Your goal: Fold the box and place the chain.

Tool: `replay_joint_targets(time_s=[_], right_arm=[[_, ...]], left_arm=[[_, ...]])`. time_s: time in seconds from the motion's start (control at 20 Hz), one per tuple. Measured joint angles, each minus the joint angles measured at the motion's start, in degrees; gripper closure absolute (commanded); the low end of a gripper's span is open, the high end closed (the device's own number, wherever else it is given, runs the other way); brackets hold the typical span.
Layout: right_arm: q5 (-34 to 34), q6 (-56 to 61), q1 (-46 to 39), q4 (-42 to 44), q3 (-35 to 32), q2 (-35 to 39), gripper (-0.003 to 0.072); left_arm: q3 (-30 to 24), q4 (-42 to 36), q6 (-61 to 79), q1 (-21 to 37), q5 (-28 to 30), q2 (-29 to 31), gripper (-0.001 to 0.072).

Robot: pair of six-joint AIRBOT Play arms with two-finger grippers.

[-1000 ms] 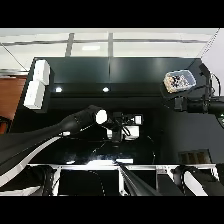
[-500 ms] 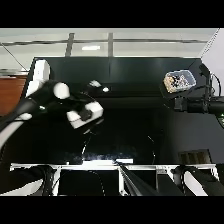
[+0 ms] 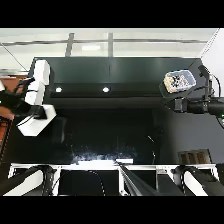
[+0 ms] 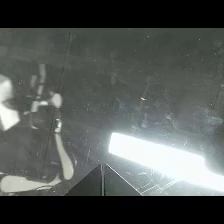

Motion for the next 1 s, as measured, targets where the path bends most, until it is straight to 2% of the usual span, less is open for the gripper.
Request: replay_joint_targets(time_s=[0.15, 0.3, 0.65, 0.9, 0.95, 1.0], right_arm=[[0.0, 0.0, 0.0, 0.0, 0.0, 0.0, 0.0673], [0.0, 0.0, 0.0, -0.2, 0.0, 0.0, 0.0674], [-0.8, 0.0, 0.0, -0.2, 0.0, 0.0, 0.0674], [-2.2, 0.3, 0.0, -0.1, 0.0, 0.0, 0.0673], [-2.4, 0.5, 0.0, -0.1, 0.0, 0.0, 0.0673], [-2.5, 0.7, 0.0, -0.1, 0.0, 0.0, 0.0673]], left_arm=[[-2.4, 1.4, -0.9, 7.4, 0.4, 0.6, 0.0415], [-3.7, 1.8, 0.1, 11.4, 4.6, 0.8, 0.0416], [-4.9, 1.4, 3.4, 13.4, 19.3, 0.4, 0.0416], [-5.2, -3.2, 8.9, 13.4, 26.0, -2.4, 0.0405], [-5.2, -4.1, 9.7, 13.4, 27.0, -3.0, 0.0230], [-5.3, -4.8, 10.4, 13.4, 28.3, -3.5, 0.0011]])
